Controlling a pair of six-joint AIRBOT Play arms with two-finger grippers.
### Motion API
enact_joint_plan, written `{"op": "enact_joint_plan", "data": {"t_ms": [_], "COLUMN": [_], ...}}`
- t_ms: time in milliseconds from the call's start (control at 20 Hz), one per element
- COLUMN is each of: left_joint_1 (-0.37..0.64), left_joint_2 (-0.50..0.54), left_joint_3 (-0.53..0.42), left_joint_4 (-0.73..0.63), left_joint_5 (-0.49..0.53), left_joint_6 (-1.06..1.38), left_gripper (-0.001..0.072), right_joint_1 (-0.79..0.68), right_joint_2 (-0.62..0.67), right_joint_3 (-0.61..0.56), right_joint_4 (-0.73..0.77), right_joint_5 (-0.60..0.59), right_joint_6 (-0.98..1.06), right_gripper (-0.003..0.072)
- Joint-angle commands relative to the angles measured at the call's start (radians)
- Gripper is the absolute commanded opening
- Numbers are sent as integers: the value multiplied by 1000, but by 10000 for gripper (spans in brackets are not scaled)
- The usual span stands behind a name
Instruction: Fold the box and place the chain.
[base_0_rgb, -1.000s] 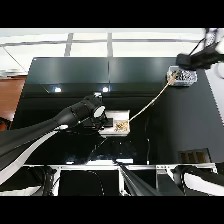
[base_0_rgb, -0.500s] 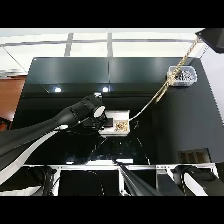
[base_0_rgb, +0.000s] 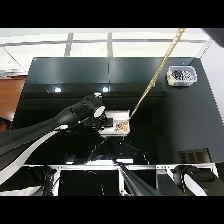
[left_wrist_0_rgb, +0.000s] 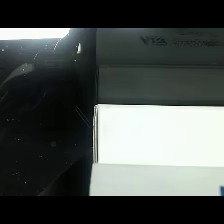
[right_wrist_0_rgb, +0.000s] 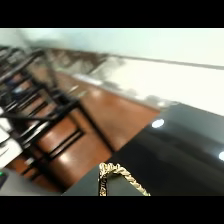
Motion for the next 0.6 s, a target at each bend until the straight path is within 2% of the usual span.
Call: {"op": "enact_joint_plan", "data": {"t_ms": [0,150,350,550], "left_joint_1": [1,1,1,1], "left_joint_2": [-1,-1,-1,-1], "left_joint_3": [1,1,1,1], "left_joint_4": [0,0,0,0], "left_joint_5": [0,0,0,-1], "left_joint_6": [0,0,0,0], "left_gripper": [29,29,29,29], "right_joint_1": [124,229,262,261], "right_joint_2": [-15,-21,-21,-22], "right_joint_3": [-9,-119,-277,-311], "right_joint_4": [-106,-204,-207,-217], "right_joint_5": [3,-2,-60,-96], "right_joint_6": [44,101,109,109], "right_gripper": [15,15,15,15]}}
